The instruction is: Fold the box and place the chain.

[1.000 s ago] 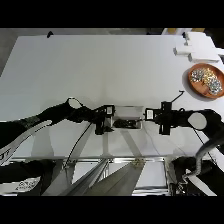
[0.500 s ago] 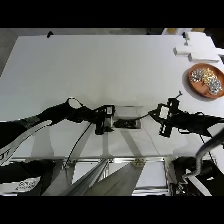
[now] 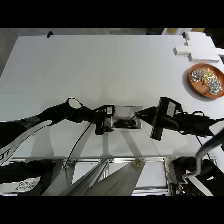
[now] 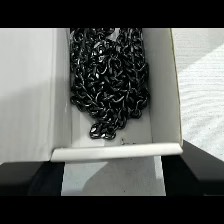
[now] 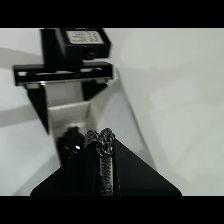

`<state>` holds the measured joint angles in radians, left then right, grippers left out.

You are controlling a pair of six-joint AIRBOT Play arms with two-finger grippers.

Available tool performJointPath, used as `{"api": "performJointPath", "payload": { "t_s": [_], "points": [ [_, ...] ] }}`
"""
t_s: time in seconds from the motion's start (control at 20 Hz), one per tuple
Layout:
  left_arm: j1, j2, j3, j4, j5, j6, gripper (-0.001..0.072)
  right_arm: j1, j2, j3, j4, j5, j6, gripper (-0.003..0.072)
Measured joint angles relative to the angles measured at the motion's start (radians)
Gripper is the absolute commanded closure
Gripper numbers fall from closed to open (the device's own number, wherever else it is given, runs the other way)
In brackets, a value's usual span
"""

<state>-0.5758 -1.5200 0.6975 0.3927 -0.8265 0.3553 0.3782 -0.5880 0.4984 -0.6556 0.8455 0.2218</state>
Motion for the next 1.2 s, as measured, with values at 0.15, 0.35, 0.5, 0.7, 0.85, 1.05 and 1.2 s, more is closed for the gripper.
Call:
{"api": "performJointPath", "payload": {
  "t_s": [0.15, 0.35, 0.5, 0.7, 0.85, 1.05, 1.2],
  "points": [
    [0.000, 0.000, 0.000, 0.000, 0.000, 0.000, 0.0675, 0.078, -0.092, 0.000, 0.012, -0.051, -0.007, 0.0660],
    [0.000, 0.000, 0.000, 0.000, 0.000, 0.000, 0.0675, 0.162, -0.223, 0.000, 0.019, -0.163, -0.010, 0.0599],
    [0.000, 0.000, 0.000, 0.000, 0.000, 0.000, 0.0675, 0.193, -0.291, 0.000, 0.003, -0.230, -0.011, 0.0446],
    [0.000, 0.000, 0.000, 0.000, 0.000, 0.000, 0.0675, 0.191, -0.303, 0.012, -0.084, -0.264, -0.011, 0.0432],
    [0.000, 0.000, 0.000, 0.000, 0.000, 0.000, 0.0675, 0.126, -0.264, 0.051, -0.167, -0.186, 0.011, 0.0466],
    [0.000, 0.000, 0.000, 0.000, 0.000, 0.000, 0.0675, -0.038, -0.227, 0.097, -0.342, -0.044, 0.181, 0.0466],
    [0.000, 0.000, 0.000, 0.000, 0.000, 0.000, 0.0675, -0.156, -0.233, 0.108, -0.446, -0.013, 0.325, 0.0466]
  ]
}}
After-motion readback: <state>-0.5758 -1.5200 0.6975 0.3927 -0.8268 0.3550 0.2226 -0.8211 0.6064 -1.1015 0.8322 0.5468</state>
